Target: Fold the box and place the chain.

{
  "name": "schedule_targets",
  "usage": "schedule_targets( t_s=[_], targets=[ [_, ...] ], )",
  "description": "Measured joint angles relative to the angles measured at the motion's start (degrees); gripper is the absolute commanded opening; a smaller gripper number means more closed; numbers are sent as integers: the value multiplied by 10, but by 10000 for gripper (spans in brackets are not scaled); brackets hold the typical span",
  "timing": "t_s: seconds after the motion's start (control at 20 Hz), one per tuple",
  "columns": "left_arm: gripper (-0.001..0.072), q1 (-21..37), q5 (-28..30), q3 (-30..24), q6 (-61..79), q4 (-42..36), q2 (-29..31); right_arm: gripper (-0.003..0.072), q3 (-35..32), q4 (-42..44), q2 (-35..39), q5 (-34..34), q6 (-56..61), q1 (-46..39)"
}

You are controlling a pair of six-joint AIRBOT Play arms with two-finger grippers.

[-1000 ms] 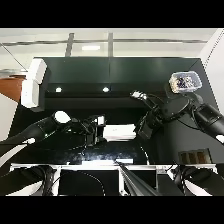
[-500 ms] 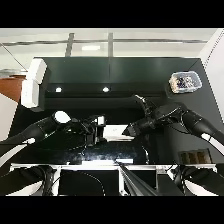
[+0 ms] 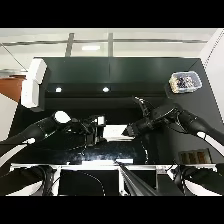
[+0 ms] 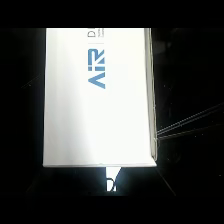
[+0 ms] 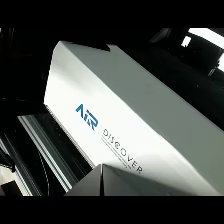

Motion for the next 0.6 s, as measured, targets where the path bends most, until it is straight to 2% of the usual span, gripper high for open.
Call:
schedule_targets(
  t_s=[0.4, 0.45, 0.5, 0.6],
  targets=[
    [463, 0, 0, 0, -2, 0, 0, 21, 14, -19, 7, -14, -12, -10],
    [536, 0, -4, 0, -7, 1, 2, 21, 24, -21, 16, -32, -15, -19],
    [716, 0, -6, 0, -16, 3, 5, 22, 34, -14, 27, -53, -19, -30],
    [705, 1, -11, 0, -43, 9, 17, 21, 52, -14, 59, -88, -23, -66]
  ],
)
